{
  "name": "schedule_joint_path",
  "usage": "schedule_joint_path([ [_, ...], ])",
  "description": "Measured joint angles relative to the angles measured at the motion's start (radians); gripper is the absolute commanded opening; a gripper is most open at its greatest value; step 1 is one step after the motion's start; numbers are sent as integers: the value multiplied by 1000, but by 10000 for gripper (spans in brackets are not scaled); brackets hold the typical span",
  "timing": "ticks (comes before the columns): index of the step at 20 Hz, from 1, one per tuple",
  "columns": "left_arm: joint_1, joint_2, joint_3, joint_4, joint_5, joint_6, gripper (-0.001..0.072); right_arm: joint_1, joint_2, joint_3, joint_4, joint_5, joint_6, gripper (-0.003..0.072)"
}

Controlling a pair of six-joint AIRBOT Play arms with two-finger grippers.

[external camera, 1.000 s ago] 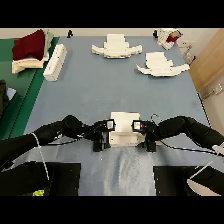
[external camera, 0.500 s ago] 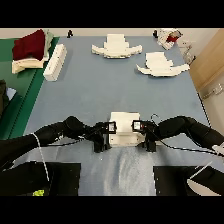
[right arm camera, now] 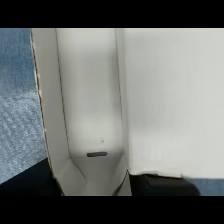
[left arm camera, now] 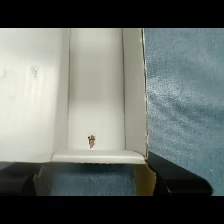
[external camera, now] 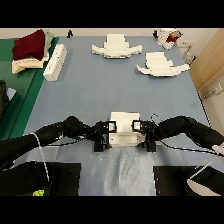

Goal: Fold the box.

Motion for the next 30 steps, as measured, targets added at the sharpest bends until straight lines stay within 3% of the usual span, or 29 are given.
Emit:
schedule_joint_path([
  [4, -11, -2, 2, 0, 1, 2, 663, 0, 0, 0, 0, 0, 0, 493],
  [6, -14, -5, 4, -1, 2, 5, 589, 0, 0, 0, 0, 0, 0, 493],
  [11, -18, -6, 6, -9, 10, 4, 585, 0, 0, 0, 0, 0, 2, 494],
  [12, -18, -7, 6, -10, 11, 4, 516, 0, 0, 0, 0, 0, 2, 493],
  [13, -18, -7, 6, -11, 12, 4, 386, 0, 0, 0, 0, 0, 2, 493],
  [20, -18, -7, 6, -13, 15, 3, 388, 0, 0, 0, 0, 0, 1, 493],
  [22, -18, -7, 6, -13, 16, 3, 423, 0, 0, 0, 0, 0, 1, 493],
  [23, -18, -7, 6, -13, 16, 2, 629, 0, 0, 0, 0, 0, 1, 493],
  [24, -18, -7, 6, -14, 19, 1, 687, 0, 0, 0, 0, 0, 1, 494],
  [28, -18, -7, 6, -16, 22, 0, 683, 0, 0, 0, 0, 0, 0, 493],
  [29, -18, -7, 6, -15, 21, 0, 553, 0, 0, 0, 0, 0, 0, 493],
  [30, -18, -7, 6, -14, 14, -2, 470, 0, 0, 0, 0, 0, 0, 493],
])
